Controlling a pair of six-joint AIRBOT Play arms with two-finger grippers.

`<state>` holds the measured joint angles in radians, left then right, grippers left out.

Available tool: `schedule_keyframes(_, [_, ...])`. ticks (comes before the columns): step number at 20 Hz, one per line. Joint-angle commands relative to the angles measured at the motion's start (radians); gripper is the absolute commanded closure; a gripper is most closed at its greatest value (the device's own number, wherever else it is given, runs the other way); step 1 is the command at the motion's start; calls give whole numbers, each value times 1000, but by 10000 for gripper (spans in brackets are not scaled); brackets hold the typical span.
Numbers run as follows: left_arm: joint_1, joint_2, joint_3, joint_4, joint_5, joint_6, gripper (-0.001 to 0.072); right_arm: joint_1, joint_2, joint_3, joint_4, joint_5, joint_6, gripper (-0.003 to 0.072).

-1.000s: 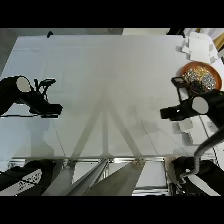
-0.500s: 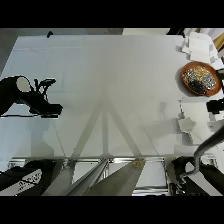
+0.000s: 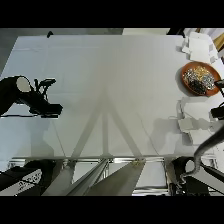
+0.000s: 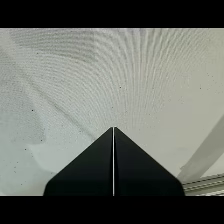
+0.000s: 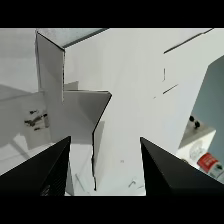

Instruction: Fold the box and place the chain.

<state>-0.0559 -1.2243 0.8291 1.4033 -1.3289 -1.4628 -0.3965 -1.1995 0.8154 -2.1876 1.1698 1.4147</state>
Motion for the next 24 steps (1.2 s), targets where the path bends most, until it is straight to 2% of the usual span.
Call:
schedule_keyframes(1, [1, -1, -1, 0, 0, 0, 698, -7, -34, 1, -9, 22, -14, 267])
schedule_keyframes(4, [1, -1, -1, 0, 0, 0, 698, -6, -87, 1, -30, 103, 5, 294])
schedule_keyframes(7, [1, -1, -1, 0, 0, 0, 698, -6, -97, 1, -70, 127, 76, 510])
schedule_keyframes(9, [1, -1, -1, 0, 0, 0, 698, -7, -97, 1, -87, 152, 81, 548])
schedule_keyframes(10, [1, -1, -1, 0, 0, 0, 698, -6, -97, 1, -85, 171, 81, 669])
schedule_keyframes(13, [1, -1, -1, 0, 0, 0, 698, -5, -87, 1, -13, 210, 76, 672])
schedule_keyframes(15, [1, -1, -1, 0, 0, 0, 698, -5, -33, 1, 148, 164, 46, 672])
schedule_keyframes(17, [1, -1, -1, 0, 0, 0, 698, -5, 47, 1, 388, 110, -39, 672])
schedule_keyframes(22, [1, -1, -1, 0, 0, 0, 698, -3, 209, -53, 1003, 84, -303, 672])
schedule_keyframes(24, [1, -1, 0, 0, 0, 0, 698, 42, 267, -118, 1112, 57, -385, 673])
